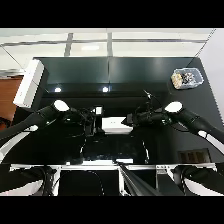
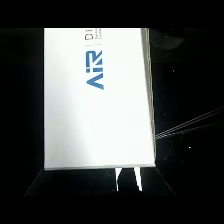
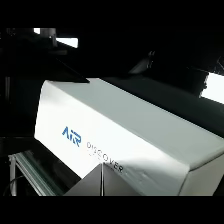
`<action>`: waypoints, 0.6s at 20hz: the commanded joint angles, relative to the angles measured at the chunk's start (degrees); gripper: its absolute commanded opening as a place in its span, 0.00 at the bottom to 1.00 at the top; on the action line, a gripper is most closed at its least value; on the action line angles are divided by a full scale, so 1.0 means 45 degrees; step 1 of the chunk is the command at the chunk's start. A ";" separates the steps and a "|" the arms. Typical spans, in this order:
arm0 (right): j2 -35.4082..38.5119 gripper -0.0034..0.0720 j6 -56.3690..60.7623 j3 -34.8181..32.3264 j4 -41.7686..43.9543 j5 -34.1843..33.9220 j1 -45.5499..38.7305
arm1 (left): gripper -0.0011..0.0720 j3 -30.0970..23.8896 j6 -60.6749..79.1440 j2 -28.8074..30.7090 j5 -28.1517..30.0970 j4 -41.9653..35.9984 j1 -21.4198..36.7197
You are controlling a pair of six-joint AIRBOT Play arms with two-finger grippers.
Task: Fold the box and place the chain.
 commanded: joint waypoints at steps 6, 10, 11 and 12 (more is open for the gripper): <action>-0.0257 0.06 0.0214 -0.0044 -0.0675 -0.0228 0.0053 | 0.55 0.0010 -0.0005 -0.0005 0.0000 -0.0005 0.0005; -0.0175 0.06 0.0005 -0.0034 -0.0636 0.0005 0.0053 | 0.55 0.0010 -0.0005 -0.0005 0.0000 -0.0005 0.0005; -0.0078 0.06 -0.0029 -0.0010 -0.0636 0.0068 0.0053 | 0.55 0.0010 -0.0010 -0.0005 0.0000 -0.0005 0.0005; 0.0112 0.06 -0.0117 0.0058 -0.0636 0.0209 0.0034 | 0.55 0.0010 -0.0010 -0.0005 0.0000 -0.0010 0.0005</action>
